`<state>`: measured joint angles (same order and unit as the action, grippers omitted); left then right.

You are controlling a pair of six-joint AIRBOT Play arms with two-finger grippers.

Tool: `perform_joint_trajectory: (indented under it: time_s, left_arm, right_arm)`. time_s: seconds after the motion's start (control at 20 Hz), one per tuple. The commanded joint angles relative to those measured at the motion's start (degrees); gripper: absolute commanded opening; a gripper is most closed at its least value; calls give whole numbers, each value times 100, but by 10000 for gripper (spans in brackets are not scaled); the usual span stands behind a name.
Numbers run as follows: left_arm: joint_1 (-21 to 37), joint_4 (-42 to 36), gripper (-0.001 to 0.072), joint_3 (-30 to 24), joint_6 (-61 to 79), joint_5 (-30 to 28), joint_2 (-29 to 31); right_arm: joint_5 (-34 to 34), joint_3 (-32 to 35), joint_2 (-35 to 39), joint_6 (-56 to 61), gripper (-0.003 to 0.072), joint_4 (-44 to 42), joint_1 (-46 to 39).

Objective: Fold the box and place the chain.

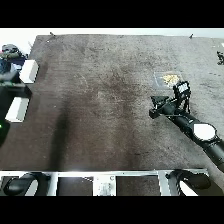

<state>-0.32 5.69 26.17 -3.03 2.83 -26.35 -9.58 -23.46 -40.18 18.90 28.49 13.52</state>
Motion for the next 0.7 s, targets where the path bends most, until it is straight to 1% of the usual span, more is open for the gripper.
perform_joint_trajectory:
  time_s: [0.0,0.1,0.2,0.35,0.65]
  left_arm:
    - [-393,7,6,-979,-13,-527,612]
    - [-393,7,6,-1340,-101,-557,868]
    - [-393,7,8,-1543,-151,-634,968]
    - [-393,7,10,-1576,-146,-721,949]
    - [-393,9,12,-1576,-142,-1189,949]
  right_arm:
    - [0,2,7,0,9,-2,0]
    - [-2,2,4,0,9,-2,0]
    - [0,2,7,0,9,-2,0]
    - [0,2,4,0,9,-2,0]
    - [0,2,4,0,9,0,0]
